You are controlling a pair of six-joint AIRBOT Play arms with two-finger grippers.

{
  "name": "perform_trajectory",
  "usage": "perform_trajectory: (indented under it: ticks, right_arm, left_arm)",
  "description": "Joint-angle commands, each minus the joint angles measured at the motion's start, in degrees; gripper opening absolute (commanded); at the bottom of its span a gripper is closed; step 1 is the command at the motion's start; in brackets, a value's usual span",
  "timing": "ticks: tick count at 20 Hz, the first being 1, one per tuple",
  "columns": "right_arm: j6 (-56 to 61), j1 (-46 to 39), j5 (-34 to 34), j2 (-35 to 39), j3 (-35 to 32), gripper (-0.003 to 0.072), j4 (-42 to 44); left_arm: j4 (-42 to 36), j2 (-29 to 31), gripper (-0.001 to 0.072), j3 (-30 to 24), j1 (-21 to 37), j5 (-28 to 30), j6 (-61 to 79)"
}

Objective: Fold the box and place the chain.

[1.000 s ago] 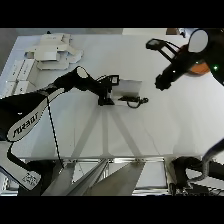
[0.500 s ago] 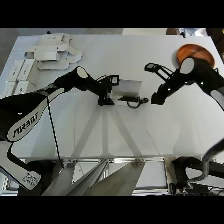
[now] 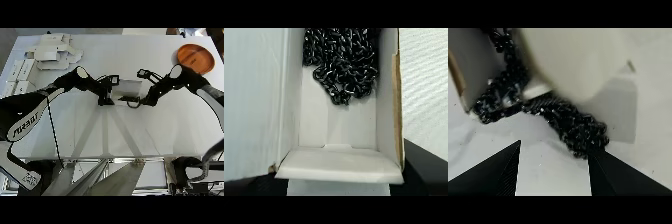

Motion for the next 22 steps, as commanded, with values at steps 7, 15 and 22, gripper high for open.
perform_trajectory:
  ticks: [7,15,22]
  right_arm:
    - [-8.63,4.52,-8.96,-2.67,-0.07,0.0382,-1.05]
    - [3.45,7.78,-8.22,-2.03,-0.07,0.0016,-11.5]
    - [6.75,7.76,-8.22,6.88,-0.04,0.0016,-11.65]
  left_arm:
    - [0.0,0.02,0.0584,0.04,0.04,0.02,0.02]
    - [0.02,0.02,0.0584,0.04,0.04,0.04,0.02]
    - [0.02,0.02,0.0584,0.04,0.04,0.02,0.0]
